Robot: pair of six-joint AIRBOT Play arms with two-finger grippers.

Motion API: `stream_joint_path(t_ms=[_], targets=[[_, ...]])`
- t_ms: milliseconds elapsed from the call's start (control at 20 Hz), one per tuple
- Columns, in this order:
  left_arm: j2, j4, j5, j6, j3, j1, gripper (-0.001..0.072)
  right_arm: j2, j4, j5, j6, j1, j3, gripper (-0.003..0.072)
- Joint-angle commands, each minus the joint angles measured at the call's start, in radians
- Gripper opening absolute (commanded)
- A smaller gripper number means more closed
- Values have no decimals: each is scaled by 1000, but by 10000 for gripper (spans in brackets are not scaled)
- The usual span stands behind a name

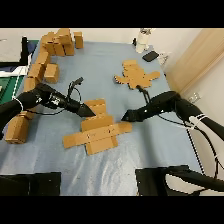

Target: Fold the box.

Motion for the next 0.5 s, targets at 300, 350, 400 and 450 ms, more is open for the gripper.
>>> stream_joint_path(t_ms=[300,350,400,450], targets=[[230,-231,264,483,-259,-183,9,0,-27,45,159,-51,70,81],[251,-249,300,537,-297,-198,9,0,-17,55,167,-51,70,81],[263,-251,317,571,-321,-211,9,0,-3,68,166,-51,70,81],[264,-251,320,594,-337,-225,10,0,12,80,166,-51,70,82]])
